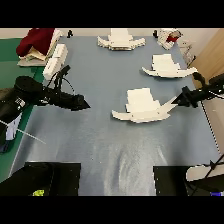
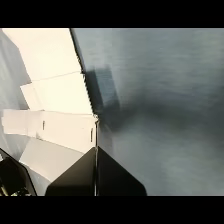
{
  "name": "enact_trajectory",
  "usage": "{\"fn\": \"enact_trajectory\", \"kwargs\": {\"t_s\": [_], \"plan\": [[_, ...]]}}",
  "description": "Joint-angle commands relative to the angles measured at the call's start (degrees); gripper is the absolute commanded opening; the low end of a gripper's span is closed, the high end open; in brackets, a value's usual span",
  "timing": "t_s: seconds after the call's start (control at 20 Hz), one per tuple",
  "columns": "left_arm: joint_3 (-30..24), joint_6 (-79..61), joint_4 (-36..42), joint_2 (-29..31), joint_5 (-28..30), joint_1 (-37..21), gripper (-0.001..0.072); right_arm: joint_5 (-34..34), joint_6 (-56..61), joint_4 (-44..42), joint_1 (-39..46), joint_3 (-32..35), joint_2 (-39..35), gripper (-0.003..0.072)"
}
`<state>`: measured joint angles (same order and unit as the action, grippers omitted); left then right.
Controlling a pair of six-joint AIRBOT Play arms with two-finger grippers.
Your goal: Fold the box.
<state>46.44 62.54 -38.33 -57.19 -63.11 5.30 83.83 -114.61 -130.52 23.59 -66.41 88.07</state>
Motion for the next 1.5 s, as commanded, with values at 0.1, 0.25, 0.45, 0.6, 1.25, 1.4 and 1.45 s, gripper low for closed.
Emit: {"fn": "enact_trajectory", "kwargs": {"t_s": [0.1, 0.25, 0.45, 0.6, 1.25, 1.4, 1.45], "plan": [[-0.1, -1.9, -0.5, 0.0, -7.2, 0.0, 0.0014, -15.9, 13.1, -0.9, -12.0, 22.4, -21.3, 0.0000], [-0.5, -1.9, -2.5, 0.1, -9.1, 0.0, 0.0014, -26.9, 20.8, -0.7, -19.2, 35.5, -33.4, 0.0002], [-0.5, -1.9, -4.5, 0.1, -9.5, 0.0, 0.0014, -25.9, 22.9, 4.9, -20.7, 37.7, -35.1, 0.0305], [-0.5, -1.9, -4.5, 0.0, -9.5, 0.0, 0.0014, -26.0, 21.3, 5.4, -20.3, 36.4, -30.4, 0.0300], [-0.5, -1.6, -4.5, 0.0, -10.9, 0.0, 0.0017, -17.2, 3.1, -2.0, -20.9, 28.4, -16.1, 0.0003], [-0.5, -1.6, -4.5, 0.0, -10.4, 0.0, 0.0028, -15.8, -2.1, -4.9, -20.9, 28.7, -17.6, 0.0002], [-0.5, -1.4, -4.5, 0.0, -10.3, 0.0, 0.0297, -15.6, -3.2, -5.9, -20.9, 29.2, -19.2, 0.0002]]}}
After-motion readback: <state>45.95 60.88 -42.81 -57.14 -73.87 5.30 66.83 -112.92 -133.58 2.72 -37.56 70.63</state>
